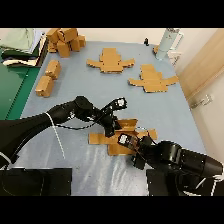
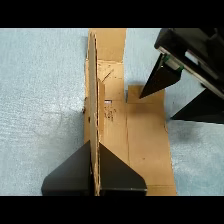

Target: Fold the box.

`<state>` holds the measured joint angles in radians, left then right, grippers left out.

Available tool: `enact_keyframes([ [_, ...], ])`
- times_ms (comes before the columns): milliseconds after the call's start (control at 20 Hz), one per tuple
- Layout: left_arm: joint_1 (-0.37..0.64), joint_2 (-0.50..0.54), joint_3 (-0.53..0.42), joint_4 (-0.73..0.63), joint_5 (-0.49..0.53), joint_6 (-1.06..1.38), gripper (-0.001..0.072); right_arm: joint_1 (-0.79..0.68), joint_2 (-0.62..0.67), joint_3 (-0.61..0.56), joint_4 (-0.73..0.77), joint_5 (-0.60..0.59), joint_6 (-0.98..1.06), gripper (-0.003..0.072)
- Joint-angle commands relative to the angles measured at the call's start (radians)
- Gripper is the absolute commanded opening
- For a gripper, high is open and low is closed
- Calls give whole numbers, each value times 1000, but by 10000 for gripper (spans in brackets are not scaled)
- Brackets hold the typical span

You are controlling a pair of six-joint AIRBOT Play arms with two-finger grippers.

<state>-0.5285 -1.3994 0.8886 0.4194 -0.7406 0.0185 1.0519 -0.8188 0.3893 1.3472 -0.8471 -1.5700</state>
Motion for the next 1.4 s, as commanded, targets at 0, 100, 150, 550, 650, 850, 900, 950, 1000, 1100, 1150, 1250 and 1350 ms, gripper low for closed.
enact_keyframes([
  [0, -1, 0, 0, 0, 0, 0, 14, 2, -15, -2, -148, 28, -2, 553],
  [100, -1, 0, 0, 0, 0, 0, 14, 2, -15, -2, -172, 35, -2, 553],
  [150, -1, 0, 0, 0, 0, 0, 14, 2, -15, 0, -173, 35, -1, 553],
  [550, -1, 0, 0, 0, 0, 0, 14, 2, 21, 33, -155, 44, 2, 553],
  [650, -1, 0, 0, 0, 0, 0, 14, 0, 20, 33, -155, 64, 10, 553],
  [850, -1, 0, 0, 0, 0, 0, 14, -1, -10, 33, -159, 96, 10, 553],
  [900, -1, 0, 0, 0, 0, 0, 14, -2, -20, 33, -161, 106, 10, 553],
  [950, -1, 0, 0, 0, 0, 0, 14, -2, -29, 34, -164, 108, 10, 553],
  [1000, -1, 0, 0, 0, 0, 0, 14, -2, -30, 33, -164, 108, 10, 552],
  [1100, -1, 0, 0, 0, 0, 0, 14, -2, -29, 34, -166, 111, 10, 554],
  [1150, -1, 0, 0, 0, 0, 0, 14, -1, -29, 34, -164, 119, 10, 554],
  [1250, -1, 0, 0, 0, 0, 0, 14, -2, -27, 34, -165, 142, 10, 661],
  [1350, -1, 0, 0, 0, 0, 0, 14, -10, -20, 37, -161, 142, 11, 720],
])
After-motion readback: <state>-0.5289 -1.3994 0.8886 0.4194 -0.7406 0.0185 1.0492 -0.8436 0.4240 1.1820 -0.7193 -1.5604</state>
